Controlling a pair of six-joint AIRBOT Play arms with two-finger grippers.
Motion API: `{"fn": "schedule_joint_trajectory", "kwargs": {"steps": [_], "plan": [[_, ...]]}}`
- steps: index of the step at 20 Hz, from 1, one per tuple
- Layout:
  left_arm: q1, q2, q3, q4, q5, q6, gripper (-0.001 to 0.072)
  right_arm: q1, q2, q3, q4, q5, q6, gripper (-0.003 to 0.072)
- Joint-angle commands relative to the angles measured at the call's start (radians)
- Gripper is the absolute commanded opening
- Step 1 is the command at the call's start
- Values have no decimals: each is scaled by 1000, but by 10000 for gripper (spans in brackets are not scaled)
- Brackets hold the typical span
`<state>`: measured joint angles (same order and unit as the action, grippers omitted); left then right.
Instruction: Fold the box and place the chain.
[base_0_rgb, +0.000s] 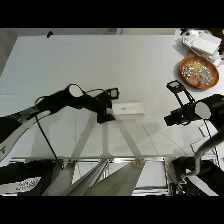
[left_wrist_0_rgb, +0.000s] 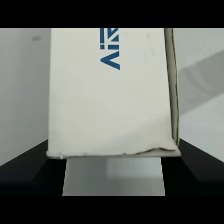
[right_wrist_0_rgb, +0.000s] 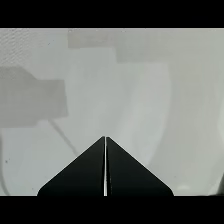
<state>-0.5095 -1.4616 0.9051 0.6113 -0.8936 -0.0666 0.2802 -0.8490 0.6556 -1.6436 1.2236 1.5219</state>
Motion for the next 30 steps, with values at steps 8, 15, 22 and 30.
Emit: {"fn": "schedule_joint_trajectory", "kwargs": {"steps": [8, 15, 22, 30], "plan": [[522, 232, 0, 215, -17, -284, -2, 0, 1, 0, 1, -9, -3, 12], [673, 229, -129, 278, 62, -304, -1, 0, 1, 0, 4, -9, -3, 12], [673, 229, -234, 454, 100, -423, 2, 0, 1, 0, 4, -12, -3, 12], [672, 229, -234, 504, -84, -492, 218, 0, 1, 0, 65, -13, -3, 13]]}}
